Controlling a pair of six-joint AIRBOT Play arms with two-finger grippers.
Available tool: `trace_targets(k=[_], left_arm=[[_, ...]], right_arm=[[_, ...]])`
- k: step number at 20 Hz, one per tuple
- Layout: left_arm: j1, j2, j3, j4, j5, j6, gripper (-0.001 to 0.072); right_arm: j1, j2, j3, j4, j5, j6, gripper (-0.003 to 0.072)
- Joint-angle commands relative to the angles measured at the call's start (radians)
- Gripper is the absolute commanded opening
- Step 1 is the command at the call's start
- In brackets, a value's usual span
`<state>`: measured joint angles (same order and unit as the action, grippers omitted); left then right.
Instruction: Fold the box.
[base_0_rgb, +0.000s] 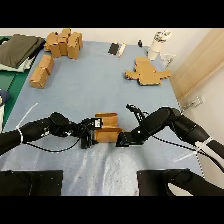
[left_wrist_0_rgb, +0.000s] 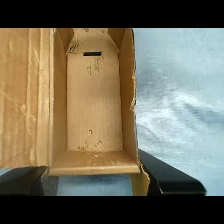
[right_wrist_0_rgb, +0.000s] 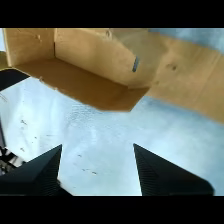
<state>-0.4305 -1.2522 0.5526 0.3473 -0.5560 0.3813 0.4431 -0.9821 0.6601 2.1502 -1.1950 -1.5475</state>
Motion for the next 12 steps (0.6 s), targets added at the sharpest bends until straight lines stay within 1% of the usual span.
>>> trace_targets(k=[1,5,9,10,12], left_arm=[[0.003,0.000,0.001,-0.003,0.052,-0.008,0.0547],[0.000,0.000,0.001,-0.003,0.050,-0.008,0.0547],[0.001,0.005,0.001,-0.002,0.049,-0.007,0.0548],[0.001,0.014,0.001,-0.002,0.042,-0.007,0.0547],[0.002,0.058,0.000,0.008,-0.011,-0.006,0.0547]], right_arm=[[0.002,0.002,-0.001,0.047,0.004,0.111,0.0716],[0.002,0.002,-0.001,0.050,0.058,0.145,0.0715],[0.002,0.002,-0.001,0.059,0.064,0.171,0.0714],[0.002,0.002,-0.001,0.061,0.064,0.172,0.0712],[0.002,0.002,-0.001,0.062,0.062,0.173,0.0705]])
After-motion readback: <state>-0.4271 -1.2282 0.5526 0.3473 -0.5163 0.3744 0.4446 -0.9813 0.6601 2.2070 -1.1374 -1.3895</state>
